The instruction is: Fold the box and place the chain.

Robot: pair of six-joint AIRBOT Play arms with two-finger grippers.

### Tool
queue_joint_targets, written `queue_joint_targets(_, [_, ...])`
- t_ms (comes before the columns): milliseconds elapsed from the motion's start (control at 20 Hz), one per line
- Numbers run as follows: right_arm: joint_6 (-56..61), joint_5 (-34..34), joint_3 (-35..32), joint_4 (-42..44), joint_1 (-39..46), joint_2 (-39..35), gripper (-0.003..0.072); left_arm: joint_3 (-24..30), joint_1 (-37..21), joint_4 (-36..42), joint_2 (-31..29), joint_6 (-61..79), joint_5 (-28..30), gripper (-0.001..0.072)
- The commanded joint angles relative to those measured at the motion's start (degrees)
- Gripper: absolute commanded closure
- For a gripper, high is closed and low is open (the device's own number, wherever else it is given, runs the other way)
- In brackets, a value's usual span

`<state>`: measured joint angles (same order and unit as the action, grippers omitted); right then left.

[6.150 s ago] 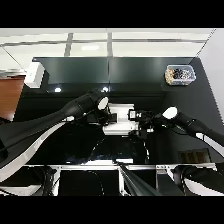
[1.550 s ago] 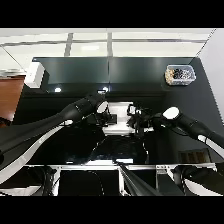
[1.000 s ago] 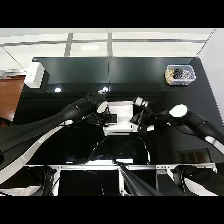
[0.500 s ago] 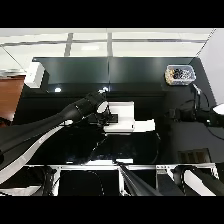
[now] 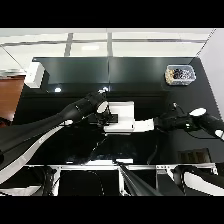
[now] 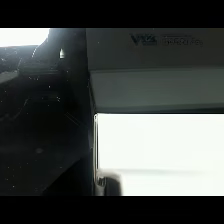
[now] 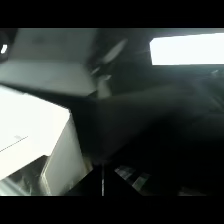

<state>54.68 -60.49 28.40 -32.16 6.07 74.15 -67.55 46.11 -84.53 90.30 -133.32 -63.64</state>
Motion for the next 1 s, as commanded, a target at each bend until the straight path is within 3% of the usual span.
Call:
queue_joint_targets(0, [-5.49,-2.93,3.45,3.02,-4.11,1.88,0.0674,-0.02,-0.04,-0.02,0.0,0.02,-0.7,0.0686])
queue_joint_targets(100, [-5.55,-6.19,7.56,1.51,-4.11,1.86,0.0674,-0.02,-0.02,-0.02,0.0,0.02,-1.36,0.0686])
queue_joint_targets(150, [-5.44,-8.55,9.25,1.7,-4.15,1.86,0.0593,-0.02,-0.02,-0.02,0.0,0.02,-1.4,0.0686])
queue_joint_targets(200, [-5.16,-10.8,10.45,1.92,-4.33,1.86,0.0244,-0.02,-0.04,-0.02,0.0,0.02,-1.38,0.0686])
queue_joint_targets(250, [-4.92,-12.7,11.52,1.92,-4.63,1.84,0.0061,-0.02,-0.04,-0.02,0.0,0.0,-1.36,0.0686])
queue_joint_targets(500, [-0.87,-13.51,13.62,1.95,-8.79,1.84,0.0065,-0.02,-0.02,0.0,0.0,0.0,-1.38,0.0686])
queue_joint_targets(600, [1.2,-12.26,13.62,1.62,-11.28,1.84,0.0257,-0.02,-0.02,0.0,0.0,0.0,-1.38,0.0686])
queue_joint_targets(750, [4.11,-9.2,13.92,1.42,-14.71,1.84,0.0259,-0.02,-0.02,0.0,0.0,0.02,-1.38,0.0686])
queue_joint_targets(800, [4.9,-7.93,14.27,0.96,-15.76,1.81,0.0346,-0.02,-0.02,0.0,0.0,0.0,-1.38,0.0686])
queue_joint_targets(950, [9.14,-5.73,16.76,-4.2,-18.49,1.84,0.0372,-0.02,-0.02,0.0,0.0,0.0,-1.38,0.0686])
